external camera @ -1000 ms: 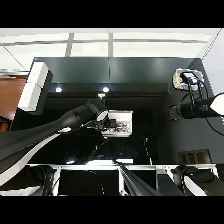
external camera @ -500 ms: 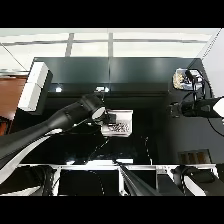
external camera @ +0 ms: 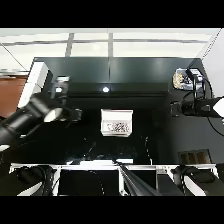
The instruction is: Fold the box and place the chain.
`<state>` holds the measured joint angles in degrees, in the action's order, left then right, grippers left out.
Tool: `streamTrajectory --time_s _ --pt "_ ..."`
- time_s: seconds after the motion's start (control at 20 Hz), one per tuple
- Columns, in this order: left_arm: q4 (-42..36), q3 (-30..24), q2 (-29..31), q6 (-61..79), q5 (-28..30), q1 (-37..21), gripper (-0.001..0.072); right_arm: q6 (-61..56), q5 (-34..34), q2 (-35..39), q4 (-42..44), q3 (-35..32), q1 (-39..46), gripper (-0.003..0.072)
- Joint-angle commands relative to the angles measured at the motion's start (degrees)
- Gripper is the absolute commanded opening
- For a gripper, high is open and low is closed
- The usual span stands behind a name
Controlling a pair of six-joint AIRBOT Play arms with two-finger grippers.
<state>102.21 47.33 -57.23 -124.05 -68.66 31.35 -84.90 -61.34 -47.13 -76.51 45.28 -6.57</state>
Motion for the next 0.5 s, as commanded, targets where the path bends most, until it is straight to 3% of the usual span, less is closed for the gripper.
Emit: streamTrajectory --time_s 0.0,0.1,0.15,0.45 --pt "-33.6 -10.6 4.3 29.3 15.8 -17.3 0.0596 -0.4 0.3 0.0 0.5 0.0 0.0 0.0316" --pt "-59.8 -13.1 0.8 64.3 14.4 -23.3 0.0633 -0.4 0.4 0.0 1.5 0.0 0.0 0.0316" --pt "-65.1 -13.3 -1.1 76.4 12.9 -24.2 0.07 -0.5 0.4 0.0 1.8 0.0 0.0 0.0316" --pt "-66.4 -13.2 -10.6 118.7 12.7 -19.6 0.0717 -3.2 0.4 0.0 1.9 0.0 0.0 0.0315"
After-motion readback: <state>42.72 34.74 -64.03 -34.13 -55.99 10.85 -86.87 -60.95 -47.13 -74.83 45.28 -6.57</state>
